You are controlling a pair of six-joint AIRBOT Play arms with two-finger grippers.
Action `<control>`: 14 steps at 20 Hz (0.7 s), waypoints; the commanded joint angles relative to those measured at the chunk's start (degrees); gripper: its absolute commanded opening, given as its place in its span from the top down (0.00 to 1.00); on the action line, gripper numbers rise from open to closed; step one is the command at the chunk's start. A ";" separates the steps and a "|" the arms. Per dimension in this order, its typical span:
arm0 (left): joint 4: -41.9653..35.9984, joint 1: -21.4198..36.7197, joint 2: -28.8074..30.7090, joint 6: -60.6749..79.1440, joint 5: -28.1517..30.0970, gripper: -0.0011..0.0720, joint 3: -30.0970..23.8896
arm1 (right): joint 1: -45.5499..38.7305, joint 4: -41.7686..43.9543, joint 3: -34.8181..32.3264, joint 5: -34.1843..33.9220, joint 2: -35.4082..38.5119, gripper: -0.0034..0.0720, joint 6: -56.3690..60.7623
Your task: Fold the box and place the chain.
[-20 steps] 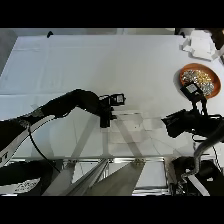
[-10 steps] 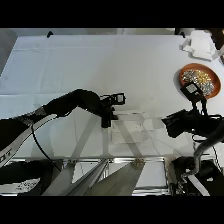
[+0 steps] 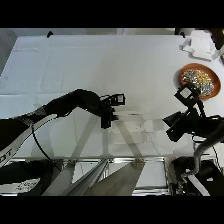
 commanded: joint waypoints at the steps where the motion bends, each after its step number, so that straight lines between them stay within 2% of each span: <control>1: 0.04 -0.02 -0.02 -0.02 0.04 0.97 -0.04 | 0.04 1.68 -0.42 -2.99 0.07 0.93 -11.39; 3: 0.04 -0.02 -0.02 -0.04 0.02 0.97 -0.04 | 0.04 4.98 -2.38 -8.79 -0.02 0.93 -20.98; 5: 0.04 -0.02 -0.02 -0.02 0.04 0.97 -0.04 | 0.04 6.01 -5.38 -9.92 -0.87 0.93 -25.53; 6: 0.04 -0.02 -0.02 -0.02 0.02 0.97 -0.04 | 0.04 5.79 -7.19 -10.03 -1.97 0.90 -26.32; 7: 0.04 -0.02 -0.02 -0.04 0.04 0.97 -0.04 | 0.04 5.49 -8.37 -10.12 -3.56 0.67 -28.61; 8: 0.04 -0.02 -0.02 -0.04 0.02 0.97 -0.04 | 0.04 5.46 -9.01 -10.58 -5.49 0.36 -32.15; 9: 0.04 -0.02 -0.02 -0.04 0.04 0.97 -0.04 | 0.04 5.60 -9.11 -10.84 -7.28 0.22 -35.52; 10: 0.07 -0.02 -0.02 -0.04 0.04 0.97 -0.04 | 0.20 5.62 -9.11 -10.84 -8.63 0.12 -38.07; 11: 0.04 -0.02 -0.02 -0.02 0.04 0.97 -0.04 | 0.94 5.51 -9.11 -10.71 -9.84 0.10 -39.12; 14: 0.04 -0.02 -0.02 -0.04 0.02 0.97 -0.04 | 2.47 5.62 -9.68 -9.46 -10.99 0.09 -39.93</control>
